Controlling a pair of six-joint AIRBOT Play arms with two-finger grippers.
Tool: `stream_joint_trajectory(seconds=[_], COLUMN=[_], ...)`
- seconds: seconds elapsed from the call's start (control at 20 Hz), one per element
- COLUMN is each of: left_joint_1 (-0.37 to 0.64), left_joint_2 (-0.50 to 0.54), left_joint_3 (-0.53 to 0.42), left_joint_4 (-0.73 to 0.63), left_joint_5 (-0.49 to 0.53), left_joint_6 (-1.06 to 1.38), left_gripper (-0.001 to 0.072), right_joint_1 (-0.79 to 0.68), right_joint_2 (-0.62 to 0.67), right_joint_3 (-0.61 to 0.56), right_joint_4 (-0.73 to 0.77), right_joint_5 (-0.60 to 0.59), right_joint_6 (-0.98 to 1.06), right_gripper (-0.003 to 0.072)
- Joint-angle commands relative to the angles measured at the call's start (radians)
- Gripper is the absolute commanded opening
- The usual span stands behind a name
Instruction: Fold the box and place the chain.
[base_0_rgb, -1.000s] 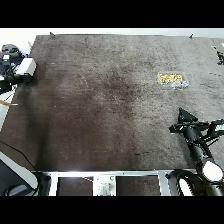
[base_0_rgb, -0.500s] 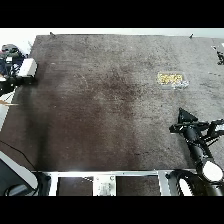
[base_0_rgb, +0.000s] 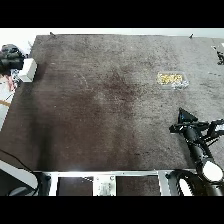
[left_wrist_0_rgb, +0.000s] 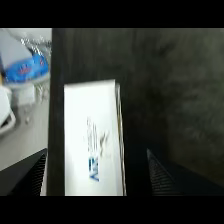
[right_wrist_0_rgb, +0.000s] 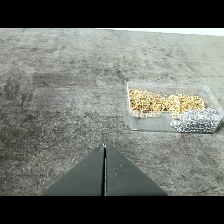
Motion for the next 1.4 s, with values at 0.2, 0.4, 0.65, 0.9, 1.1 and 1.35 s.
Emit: stream_joint_trajectory(seconds=[0.2, 0.4, 0.65, 0.9, 1.1, 1.35], left_joint_1=[-0.002, -0.002, -0.002, -0.002, -0.002, -0.017], left_joint_2=[0.258, 0.430, 0.800, 1.199, 1.481, 1.631], left_joint_3=[-0.002, -0.151, -0.646, -1.120, -1.372, -1.445], left_joint_4=[-0.087, -0.321, -0.525, -0.716, -0.764, -0.766], left_joint_5=[-0.169, -0.179, 0.012, 0.069, 0.080, 0.180], left_joint_6=[-0.068, 0.081, 0.407, 0.587, 0.576, 0.466], left_gripper=[0.0006, 0.0006, 0.0005, 0.0006, 0.0006, 0.0005], right_joint_1=[0.000, 0.000, 0.000, 0.000, 0.000, 0.000], right_joint_2=[0.000, 0.000, 0.000, 0.000, 0.000, 0.000], right_joint_3=[0.000, 0.000, 0.000, 0.000, 0.000, 0.000], right_joint_4=[0.000, 0.000, 0.000, 0.000, 0.000, 0.000], right_joint_5=[0.000, 0.000, 0.000, 0.000, 0.000, 0.000], right_joint_6=[0.000, 0.000, 0.000, 0.000, 0.000, 0.000], right_gripper=[0.0014, 0.0014, 0.0014, 0.0014, 0.0014, 0.0014])
